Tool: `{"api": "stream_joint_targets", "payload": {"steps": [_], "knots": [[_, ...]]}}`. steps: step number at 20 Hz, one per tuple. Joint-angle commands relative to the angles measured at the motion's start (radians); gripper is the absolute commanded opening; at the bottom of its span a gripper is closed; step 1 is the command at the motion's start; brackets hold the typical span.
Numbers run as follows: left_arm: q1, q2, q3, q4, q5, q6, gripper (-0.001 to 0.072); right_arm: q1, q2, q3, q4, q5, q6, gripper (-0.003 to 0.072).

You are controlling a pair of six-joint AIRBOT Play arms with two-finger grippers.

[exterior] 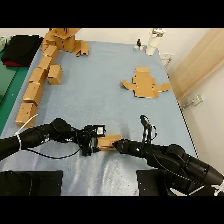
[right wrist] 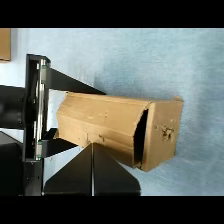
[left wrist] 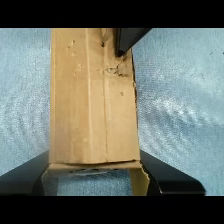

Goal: Fold the box.

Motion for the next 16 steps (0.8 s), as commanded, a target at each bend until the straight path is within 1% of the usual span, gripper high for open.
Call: {"api": "stream_joint_targets", "payload": {"steps": [1,11,16], "knots": [[0.000,0.000,0.001,0.000,0.000,0.000,0.0470,0.000,-0.026,-0.001,0.001,0.009,-0.008,-0.0001],[0.000,0.000,0.001,0.000,0.000,0.000,0.0471,0.000,-0.031,-0.002,0.002,0.007,-0.006,-0.0002],[0.000,0.000,0.001,0.000,0.000,0.000,0.0470,0.000,-0.076,-0.001,0.002,0.016,-0.007,-0.0001]]}}
